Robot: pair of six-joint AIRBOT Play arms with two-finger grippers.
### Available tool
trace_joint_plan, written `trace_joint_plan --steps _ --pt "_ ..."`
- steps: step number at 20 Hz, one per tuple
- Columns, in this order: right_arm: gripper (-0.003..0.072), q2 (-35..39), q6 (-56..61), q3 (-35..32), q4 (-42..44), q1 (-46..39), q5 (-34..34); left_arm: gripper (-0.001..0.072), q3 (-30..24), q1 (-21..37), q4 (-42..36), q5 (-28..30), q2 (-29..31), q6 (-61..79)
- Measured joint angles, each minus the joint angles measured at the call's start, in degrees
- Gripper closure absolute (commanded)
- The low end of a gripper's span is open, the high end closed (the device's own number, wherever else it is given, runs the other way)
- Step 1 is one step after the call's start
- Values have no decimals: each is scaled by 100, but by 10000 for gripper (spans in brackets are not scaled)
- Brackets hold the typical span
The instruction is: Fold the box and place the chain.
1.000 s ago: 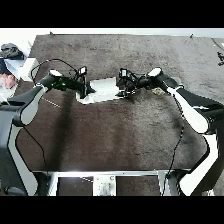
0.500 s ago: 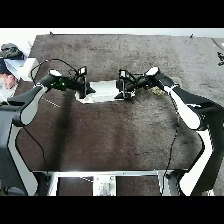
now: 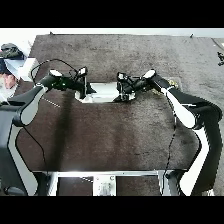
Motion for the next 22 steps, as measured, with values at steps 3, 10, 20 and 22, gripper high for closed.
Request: trace_joint_plan --steps 3,10,20,22 --pt "102 -39 55 0 42 0 50 692 0 0 0 -2 0 0" --pt "102 -136 79 72 131 31 98 692 0 0 -2 -2 0 -2" --pt "103 -330 181 306 173 33 214 692 0 2 -2 4 0 -4" --pt "102 -339 179 313 173 33 221 692 0 2 -2 7 0 -4"
